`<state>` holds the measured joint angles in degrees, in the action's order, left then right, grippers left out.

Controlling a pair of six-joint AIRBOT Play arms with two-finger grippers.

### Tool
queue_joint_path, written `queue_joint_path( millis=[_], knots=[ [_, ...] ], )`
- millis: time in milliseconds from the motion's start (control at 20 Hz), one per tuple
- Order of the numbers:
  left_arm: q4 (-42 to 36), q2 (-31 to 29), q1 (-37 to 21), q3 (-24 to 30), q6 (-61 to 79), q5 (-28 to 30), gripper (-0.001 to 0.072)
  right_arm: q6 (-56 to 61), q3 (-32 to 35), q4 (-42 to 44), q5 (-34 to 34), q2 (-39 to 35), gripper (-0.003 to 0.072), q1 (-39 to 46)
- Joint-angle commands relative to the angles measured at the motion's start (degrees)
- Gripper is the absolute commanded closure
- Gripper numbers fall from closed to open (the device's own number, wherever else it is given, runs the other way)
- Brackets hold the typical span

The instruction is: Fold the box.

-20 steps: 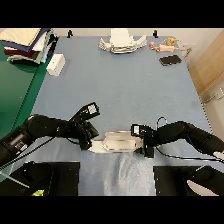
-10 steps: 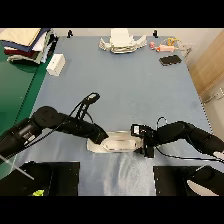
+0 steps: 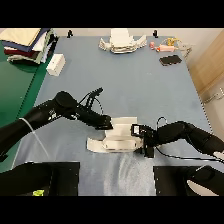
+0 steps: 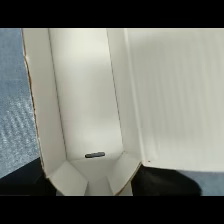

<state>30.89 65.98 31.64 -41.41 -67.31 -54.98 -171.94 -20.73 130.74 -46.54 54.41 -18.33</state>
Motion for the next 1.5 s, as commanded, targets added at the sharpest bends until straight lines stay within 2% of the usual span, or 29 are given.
queue_joint_path(
  millis=[0, 250, 350, 550, 750, 1000, 1100, 1250, 1400, 1450],
  knots=[
    [-1.4, 5.5, -1.0, -0.3, -0.2, -1.9, 0.0696, 0.0, 0.0, 0.0, 0.0, 0.0, 0.0087, 0.0],
    [-1.6, 10.4, -1.0, -0.3, 0.1, -6.8, 0.0696, 0.0, 0.0, 0.0, 0.0, 0.0, 0.0088, 0.0],
    [-1.6, 11.4, -0.9, -0.3, 0.5, -7.1, 0.0696, 0.0, 0.0, 0.0, 0.0, 0.0, 0.0087, 0.0],
    [-2.6, 11.4, -1.0, -0.3, 5.1, -7.0, 0.0696, 0.0, 0.0, 0.0, 0.0, 0.0, 0.0088, 0.0],
    [-2.6, 9.9, -1.0, -3.2, 10.8, -6.5, 0.0697, 0.0, 0.0, 0.0, 0.0, 0.0, 0.0087, 0.0],
    [-1.9, 2.3, -1.7, -4.6, 15.0, -5.4, 0.0697, 0.0, 0.0, 0.0, 0.0, 0.0, 0.0087, 0.0],
    [2.9, -2.3, -1.7, -4.6, 15.4, -5.9, 0.0698, 0.0, 0.0, 0.0, 0.0, 0.0, 0.0087, 0.0],
    [13.9, -12.3, -1.7, -3.8, 15.4, -8.1, 0.07, 0.0, 0.0, 0.0, 0.0, 0.0, 0.0087, 0.0],
    [20.8, -24.6, -1.6, 0.7, 19.7, -10.3, 0.0693, 0.0, 0.0, -0.1, 0.0, 0.0, 0.0087, 0.0],
    [21.6, -27.7, -1.6, 2.7, 21.9, -11.3, 0.0542, 0.0, 0.0, -0.1, 0.0, 0.0, 0.0087, 0.0]
  ],
)
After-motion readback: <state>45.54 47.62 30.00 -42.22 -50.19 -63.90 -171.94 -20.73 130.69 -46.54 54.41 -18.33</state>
